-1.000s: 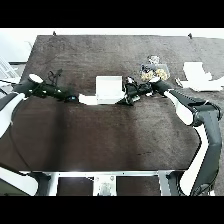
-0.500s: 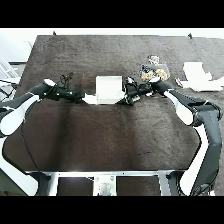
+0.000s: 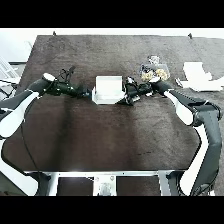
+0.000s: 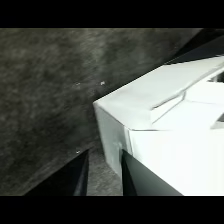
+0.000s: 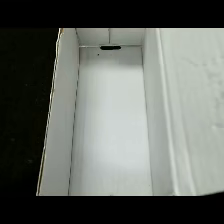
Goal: Fold the box and place the chain.
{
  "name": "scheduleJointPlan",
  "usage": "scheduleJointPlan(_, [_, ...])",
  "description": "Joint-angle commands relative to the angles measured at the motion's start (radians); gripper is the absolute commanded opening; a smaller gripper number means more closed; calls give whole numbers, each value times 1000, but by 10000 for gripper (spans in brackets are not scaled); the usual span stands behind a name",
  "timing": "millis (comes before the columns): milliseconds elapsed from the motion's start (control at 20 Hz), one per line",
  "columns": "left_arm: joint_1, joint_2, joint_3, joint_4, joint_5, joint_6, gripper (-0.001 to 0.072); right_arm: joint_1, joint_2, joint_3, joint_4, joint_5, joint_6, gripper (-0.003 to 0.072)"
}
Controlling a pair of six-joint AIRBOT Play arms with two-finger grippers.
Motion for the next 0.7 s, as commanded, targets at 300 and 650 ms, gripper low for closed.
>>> scheduleJointPlan(300, [-29,10,5,-25,-31,9,238,0,0,0,0,0,0,590])
scheduleJointPlan(650, [-28,10,21,-35,-60,15,238,0,0,0,0,0,0,590])
